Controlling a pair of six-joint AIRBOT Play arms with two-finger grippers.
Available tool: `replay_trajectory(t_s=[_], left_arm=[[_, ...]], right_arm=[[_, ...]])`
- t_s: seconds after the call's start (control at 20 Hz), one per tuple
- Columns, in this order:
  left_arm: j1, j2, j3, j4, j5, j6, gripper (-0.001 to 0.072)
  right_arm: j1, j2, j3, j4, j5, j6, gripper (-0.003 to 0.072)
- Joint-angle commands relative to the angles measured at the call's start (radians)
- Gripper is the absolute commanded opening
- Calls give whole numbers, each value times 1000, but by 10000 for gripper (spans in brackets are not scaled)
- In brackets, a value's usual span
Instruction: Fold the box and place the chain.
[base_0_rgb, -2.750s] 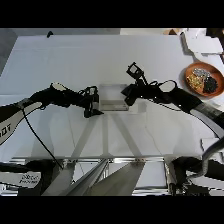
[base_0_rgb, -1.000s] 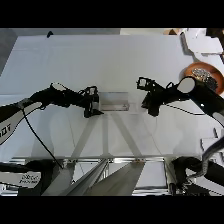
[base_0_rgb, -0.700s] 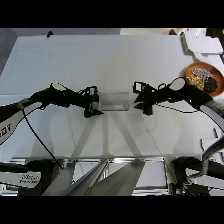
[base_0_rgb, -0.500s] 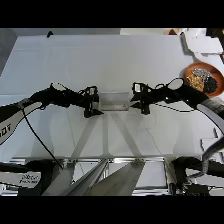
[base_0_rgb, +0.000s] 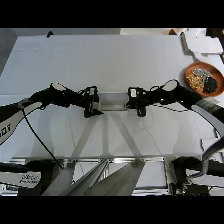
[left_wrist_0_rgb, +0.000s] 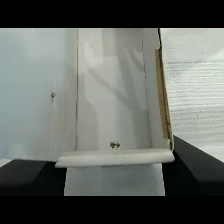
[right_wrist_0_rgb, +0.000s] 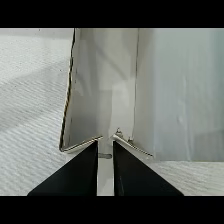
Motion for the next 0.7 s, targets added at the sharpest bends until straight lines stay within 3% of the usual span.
replay_trajectory(t_s=[0.0, 0.05, 0.15, 0.3, 0.35, 0.4, 0.45, 0.5, 0.65], left_arm=[[0, 0, 0, 0, 0, 0, 276], [0, 0, 0, 0, 0, 0, 276], [0, 0, 0, 0, 0, 0, 276], [0, 0, 0, 0, 0, 0, 276], [0, 0, 0, 0, 0, 0, 276], [0, 0, 0, 0, 0, 0, 276], [0, 0, 0, 0, 0, 0, 276], [0, 0, 0, 0, 0, 0, 276], [0, 0, 0, 0, 0, 0, 276]], right_arm=[[4, -1, 0, 9, 1, -4, 98], [4, -1, 0, 10, 0, -4, 141], [4, -1, 0, 9, -3, -3, 356], [4, -1, 0, 9, -3, -3, 375], [4, -1, 0, 8, -2, 5, 366], [4, 0, 0, 7, 5, 8, 265], [3, 6, 0, 2, 24, 8, 98], [3, 18, 0, -14, 38, 9, 35], [2, 93, 0, -113, 43, 111, 19]])
